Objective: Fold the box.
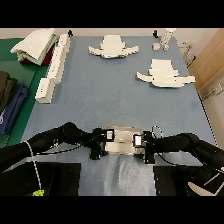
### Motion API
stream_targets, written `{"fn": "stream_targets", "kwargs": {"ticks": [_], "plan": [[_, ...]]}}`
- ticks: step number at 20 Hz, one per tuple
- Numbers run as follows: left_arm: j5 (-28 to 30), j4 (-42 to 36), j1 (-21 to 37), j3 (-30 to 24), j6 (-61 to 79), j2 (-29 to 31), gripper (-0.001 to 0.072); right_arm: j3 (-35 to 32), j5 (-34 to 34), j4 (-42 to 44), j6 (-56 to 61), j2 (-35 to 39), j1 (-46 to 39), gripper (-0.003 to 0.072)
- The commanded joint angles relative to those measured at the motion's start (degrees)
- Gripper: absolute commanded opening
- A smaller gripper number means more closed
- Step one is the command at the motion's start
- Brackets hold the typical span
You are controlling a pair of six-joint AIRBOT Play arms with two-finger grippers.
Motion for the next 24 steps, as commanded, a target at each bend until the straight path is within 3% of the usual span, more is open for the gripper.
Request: {"fn": "stream_targets", "kwargs": {"ticks": [1,5,7,9,13,17,18,20,21,22,24], "plan": [[0.00,-0.02,-0.02,0.00,-0.02,0.02,0.0496,0.02,0.07,0.04,0.04,0.02,0.04,0.0513],[0.00,-0.02,-0.02,0.00,-0.02,0.02,0.0497,0.02,0.02,0.04,0.11,0.02,0.04,0.0529],[0.00,-0.02,-0.02,0.00,-0.02,0.02,0.0497,0.20,-0.07,-0.33,1.07,0.15,0.02,0.0720],[0.00,-0.02,-0.02,0.02,-0.02,0.02,0.0496,1.62,-2.62,-6.58,8.63,1.42,0.02,0.0720],[0.00,-0.02,-0.02,0.00,-0.02,0.02,0.0497,6.10,-16.96,-26.60,30.75,6.60,0.02,0.0720],[0.00,-0.02,-0.02,0.00,-0.02,0.02,0.0497,12.07,-34.05,-32.76,55.47,11.47,0.02,0.0716],[0.00,-0.02,-0.02,0.00,-0.02,0.02,0.0497,13.92,-36.94,-32.48,63.01,12.17,0.02,0.0679],[0.00,-0.02,-0.02,0.00,-0.02,0.02,0.0497,16.92,-40.04,-28.72,76.02,12.28,0.04,0.0388],[0.17,0.00,-0.02,0.02,0.04,0.02,0.0497,17.03,-39.21,-23.89,79.73,12.07,0.04,0.0298],[0.17,0.00,-0.02,0.02,0.04,0.02,0.0497,16.57,-36.39,-18.32,83.10,11.43,0.09,0.0264],[0.17,-0.02,-0.02,0.02,0.02,0.02,0.0496,14.75,-26.21,-4.57,87.10,8.70,0.39,0.0264]]}}
